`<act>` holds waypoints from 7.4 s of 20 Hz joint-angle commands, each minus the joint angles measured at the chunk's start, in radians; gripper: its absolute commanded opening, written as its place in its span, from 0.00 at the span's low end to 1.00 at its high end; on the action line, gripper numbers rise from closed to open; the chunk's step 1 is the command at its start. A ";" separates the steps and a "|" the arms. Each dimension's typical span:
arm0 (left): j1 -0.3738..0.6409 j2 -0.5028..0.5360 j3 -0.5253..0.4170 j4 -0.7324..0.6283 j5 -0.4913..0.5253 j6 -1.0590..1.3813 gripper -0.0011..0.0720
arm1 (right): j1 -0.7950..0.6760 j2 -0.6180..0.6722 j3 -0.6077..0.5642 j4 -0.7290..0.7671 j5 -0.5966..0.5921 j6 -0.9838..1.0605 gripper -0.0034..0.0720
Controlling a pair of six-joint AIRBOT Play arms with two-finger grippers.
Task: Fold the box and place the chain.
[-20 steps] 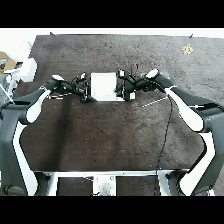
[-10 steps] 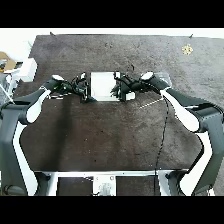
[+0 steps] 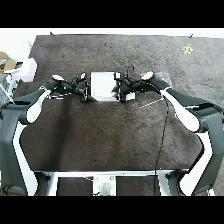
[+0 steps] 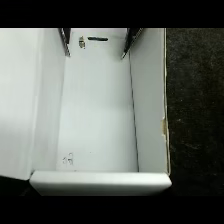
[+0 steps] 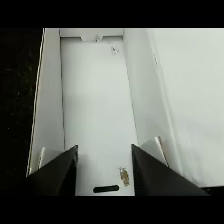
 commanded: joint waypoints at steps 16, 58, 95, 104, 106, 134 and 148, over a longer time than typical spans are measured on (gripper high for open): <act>0.000 0.000 0.000 0.000 0.000 0.000 0.63 | -0.216 0.284 -0.011 -0.359 0.150 1.272 0.05; 0.000 0.000 0.000 0.000 0.000 0.000 0.63 | -0.011 0.071 0.038 -0.135 0.047 1.390 0.63; 0.000 0.000 0.000 0.000 0.000 0.000 0.63 | 0.292 -0.146 0.476 -1.102 0.273 2.292 0.32; 0.000 0.000 0.000 0.000 0.000 0.000 0.63 | 0.293 -0.152 0.470 -1.102 0.261 2.325 0.07; 0.000 0.000 0.000 0.000 0.000 0.000 0.63 | 0.293 -0.152 0.470 -1.102 0.248 2.329 0.05; 0.000 0.000 0.000 0.000 0.000 0.000 0.64 | 0.198 0.111 0.471 -1.051 0.280 1.955 0.47; 0.000 0.000 0.000 0.000 0.000 0.000 0.64 | -0.222 0.051 0.354 -0.839 0.272 1.746 0.29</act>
